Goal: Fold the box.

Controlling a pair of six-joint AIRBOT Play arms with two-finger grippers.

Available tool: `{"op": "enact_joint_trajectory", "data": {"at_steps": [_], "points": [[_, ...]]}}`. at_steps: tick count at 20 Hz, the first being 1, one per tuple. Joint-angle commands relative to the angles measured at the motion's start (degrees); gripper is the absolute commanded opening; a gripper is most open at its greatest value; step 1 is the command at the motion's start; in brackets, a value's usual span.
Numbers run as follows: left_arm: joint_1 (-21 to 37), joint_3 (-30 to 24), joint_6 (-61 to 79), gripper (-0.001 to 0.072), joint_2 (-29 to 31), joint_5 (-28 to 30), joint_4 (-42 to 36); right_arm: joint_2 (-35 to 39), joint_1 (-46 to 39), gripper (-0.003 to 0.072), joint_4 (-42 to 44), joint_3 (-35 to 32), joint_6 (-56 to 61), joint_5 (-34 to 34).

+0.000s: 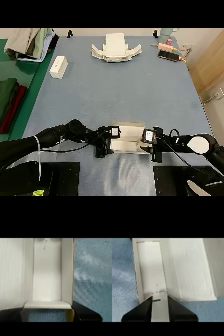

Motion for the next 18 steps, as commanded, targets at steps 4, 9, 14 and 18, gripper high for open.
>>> {"op": "enact_joint_trajectory", "data": {"at_steps": [4, 9, 14, 18], "points": [[0.0, 0.02, 0.0, 0.0468, 0.02, 0.02, -0.02, -4.02, 0.04, 0.0504, 4.42, -0.04, -1.55, -1.33], [0.0, 0.02, 0.0, 0.0468, 0.02, 0.02, -0.02, -6.03, 0.04, 0.0656, 3.91, -0.04, -1.92, -2.99], [0.0, 0.02, 0.0, 0.0468, 0.02, 0.02, -0.02, -6.03, 0.04, 0.0656, 3.3, -0.04, -1.9, -2.67], [0.0, 0.02, 0.0, 0.0468, 0.02, 0.02, -0.02, -3.13, 0.04, 0.0483, 0.61, 0.76, 3.98, 1.92]]}}
